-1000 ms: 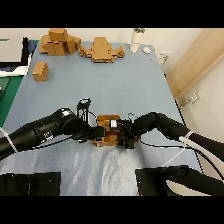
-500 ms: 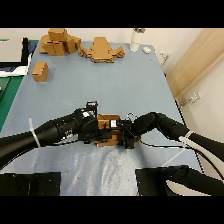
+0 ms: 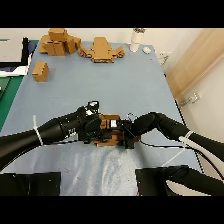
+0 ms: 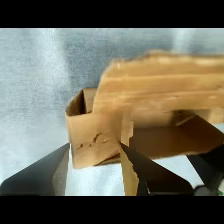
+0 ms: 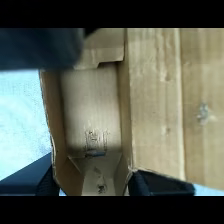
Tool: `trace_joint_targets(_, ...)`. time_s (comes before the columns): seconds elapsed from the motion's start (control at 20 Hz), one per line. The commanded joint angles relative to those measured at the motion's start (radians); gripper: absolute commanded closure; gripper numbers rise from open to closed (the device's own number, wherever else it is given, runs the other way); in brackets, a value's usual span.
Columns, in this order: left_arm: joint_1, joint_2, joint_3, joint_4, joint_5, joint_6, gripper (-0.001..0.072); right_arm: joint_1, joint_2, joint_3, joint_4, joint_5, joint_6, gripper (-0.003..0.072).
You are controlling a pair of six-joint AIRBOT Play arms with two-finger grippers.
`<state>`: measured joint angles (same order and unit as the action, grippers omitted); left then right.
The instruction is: Fold the box.
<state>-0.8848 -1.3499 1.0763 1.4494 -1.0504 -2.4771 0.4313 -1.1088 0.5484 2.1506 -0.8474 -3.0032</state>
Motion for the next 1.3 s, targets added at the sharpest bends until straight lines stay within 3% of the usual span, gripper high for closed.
trace_joint_targets(0.0,0.013,0.031,0.006,-0.014,0.002,0.009,0.0246,0.000,0.000,0.001,0.000,0.000,0.000,0.0165)
trace_joint_targets(0.35,0.066,0.040,0.006,-0.067,-0.017,0.076,0.0245,0.000,0.000,0.001,0.000,0.000,0.000,0.0165)
trace_joint_targets(0.55,0.101,0.043,0.006,-0.086,-0.076,0.106,0.0246,0.000,0.000,0.001,0.000,0.000,0.000,0.0165)
trace_joint_targets(1.0,0.101,0.032,0.006,-0.080,-0.024,0.105,0.0242,0.000,0.000,0.001,0.000,0.000,0.000,0.0165)
trace_joint_targets(1.25,0.100,0.029,0.006,-0.021,-0.114,0.084,0.0242,0.000,0.000,0.001,0.000,0.000,0.000,0.0165)
